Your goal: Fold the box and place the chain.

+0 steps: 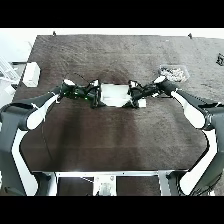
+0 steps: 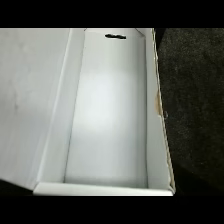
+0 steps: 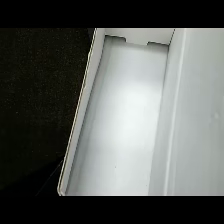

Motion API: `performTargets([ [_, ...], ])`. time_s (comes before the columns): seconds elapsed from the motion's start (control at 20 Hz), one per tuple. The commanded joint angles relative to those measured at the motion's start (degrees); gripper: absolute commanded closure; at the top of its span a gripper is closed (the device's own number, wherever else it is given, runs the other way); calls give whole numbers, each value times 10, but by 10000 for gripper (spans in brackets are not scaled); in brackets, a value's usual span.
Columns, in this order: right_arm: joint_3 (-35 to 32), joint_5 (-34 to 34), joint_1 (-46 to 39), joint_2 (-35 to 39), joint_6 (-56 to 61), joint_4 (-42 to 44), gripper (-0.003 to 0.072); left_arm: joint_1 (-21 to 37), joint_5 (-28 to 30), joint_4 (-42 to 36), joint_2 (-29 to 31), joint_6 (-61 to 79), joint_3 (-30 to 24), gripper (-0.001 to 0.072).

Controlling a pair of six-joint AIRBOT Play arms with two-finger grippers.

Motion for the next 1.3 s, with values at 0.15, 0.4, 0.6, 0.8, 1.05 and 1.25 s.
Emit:
performTargets([
  [0.15, 2, 7, -38, 35, 33, -16, 42, 0, -3, 0, 0, 0, 0, 179],
  [0.4, 2, 7, -85, 65, 95, -78, 42, 0, -3, 0, 0, 0, 0, 179],
  [0.6, 2, 61, -102, 93, 119, -64, 117, 0, -7, 0, 0, 0, 0, 179],
  [0.8, 2, 130, -87, 130, 119, 25, 676, 0, -9, 0, 0, 0, 0, 179],
  [1.05, 0, 43, -29, 115, 152, 84, 677, 0, -9, 0, 0, 0, 0, 179],
  [1.25, 1, -79, -10, 112, 153, 101, 678, 0, -9, 0, 0, -1, 0, 179],
])
